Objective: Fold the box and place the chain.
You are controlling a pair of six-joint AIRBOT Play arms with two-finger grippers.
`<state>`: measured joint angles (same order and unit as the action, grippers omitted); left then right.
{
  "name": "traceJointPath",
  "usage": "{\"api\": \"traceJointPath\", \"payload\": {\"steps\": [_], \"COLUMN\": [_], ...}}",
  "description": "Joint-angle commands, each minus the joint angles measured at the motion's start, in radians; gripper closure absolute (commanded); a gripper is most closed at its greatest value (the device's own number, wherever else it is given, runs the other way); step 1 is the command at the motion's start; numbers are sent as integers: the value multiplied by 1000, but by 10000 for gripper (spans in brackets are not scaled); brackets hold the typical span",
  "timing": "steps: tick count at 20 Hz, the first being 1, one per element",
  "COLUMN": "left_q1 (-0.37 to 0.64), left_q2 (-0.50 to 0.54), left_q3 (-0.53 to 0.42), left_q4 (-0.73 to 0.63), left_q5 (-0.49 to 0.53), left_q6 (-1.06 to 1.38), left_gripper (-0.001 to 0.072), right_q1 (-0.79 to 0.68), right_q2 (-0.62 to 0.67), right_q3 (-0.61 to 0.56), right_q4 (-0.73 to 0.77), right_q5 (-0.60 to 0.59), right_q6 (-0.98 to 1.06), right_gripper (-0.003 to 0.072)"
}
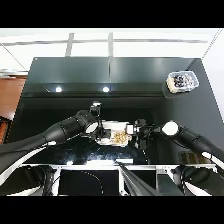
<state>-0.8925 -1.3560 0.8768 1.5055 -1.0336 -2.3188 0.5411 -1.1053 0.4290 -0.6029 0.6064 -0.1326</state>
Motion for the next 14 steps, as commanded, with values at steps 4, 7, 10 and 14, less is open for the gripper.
{"api": "traceJointPath", "payload": {"steps": [4, 7, 10, 14], "left_q1": [0, 0, 0, 0], "left_q2": [1, 1, 1, 1], "left_q3": [0, 0, 0, 0], "left_q4": [0, 0, 0, 0], "left_q5": [0, 0, 0, 0], "left_q6": [0, 0, 0, 0], "left_gripper": [675, 675, 675, 674], "right_q1": [1, 1, 1, 1], "right_q2": [-17, -17, -16, 3], "right_q3": [1, 1, 1, 8], "right_q4": [-71, -113, -113, -113], "right_q5": [-28, -27, -25, -23], "right_q6": [82, 134, 134, 148], "right_gripper": [-22, 74, 488, 566]}}
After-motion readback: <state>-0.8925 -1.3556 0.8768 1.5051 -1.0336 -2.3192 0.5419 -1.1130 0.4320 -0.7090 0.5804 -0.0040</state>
